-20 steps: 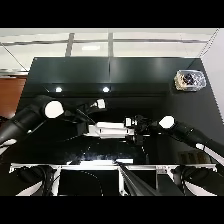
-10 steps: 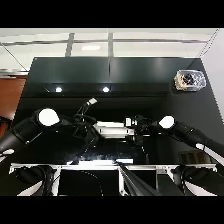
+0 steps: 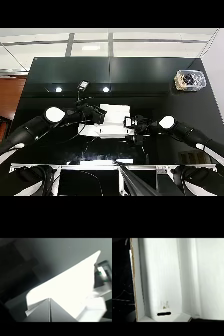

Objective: Fold the box and place the chain.

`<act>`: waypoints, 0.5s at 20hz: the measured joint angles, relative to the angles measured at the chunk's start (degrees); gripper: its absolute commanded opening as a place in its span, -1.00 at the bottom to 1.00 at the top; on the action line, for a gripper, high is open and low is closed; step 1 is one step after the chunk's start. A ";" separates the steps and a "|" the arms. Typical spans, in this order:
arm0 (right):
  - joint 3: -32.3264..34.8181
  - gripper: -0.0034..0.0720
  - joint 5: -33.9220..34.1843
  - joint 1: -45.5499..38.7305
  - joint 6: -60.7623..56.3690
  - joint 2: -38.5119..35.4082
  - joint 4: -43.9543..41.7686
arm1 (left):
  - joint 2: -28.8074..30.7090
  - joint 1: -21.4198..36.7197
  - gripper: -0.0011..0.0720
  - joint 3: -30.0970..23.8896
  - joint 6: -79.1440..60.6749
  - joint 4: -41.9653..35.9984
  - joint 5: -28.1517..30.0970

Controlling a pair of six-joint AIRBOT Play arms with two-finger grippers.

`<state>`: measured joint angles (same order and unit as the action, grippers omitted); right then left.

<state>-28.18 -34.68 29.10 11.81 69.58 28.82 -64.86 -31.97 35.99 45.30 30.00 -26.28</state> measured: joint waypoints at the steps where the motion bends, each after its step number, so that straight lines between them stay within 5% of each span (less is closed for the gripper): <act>1: 0.00 -0.28 0.00 0.00 0.00 0.00 0.00 | -1.16 -0.04 -0.90 0.55 -0.17 0.63 -0.07; 10: 0.00 -0.28 -0.02 0.00 0.09 0.00 0.00 | -10.69 -0.04 -0.90 8.72 1.05 14.51 -13.14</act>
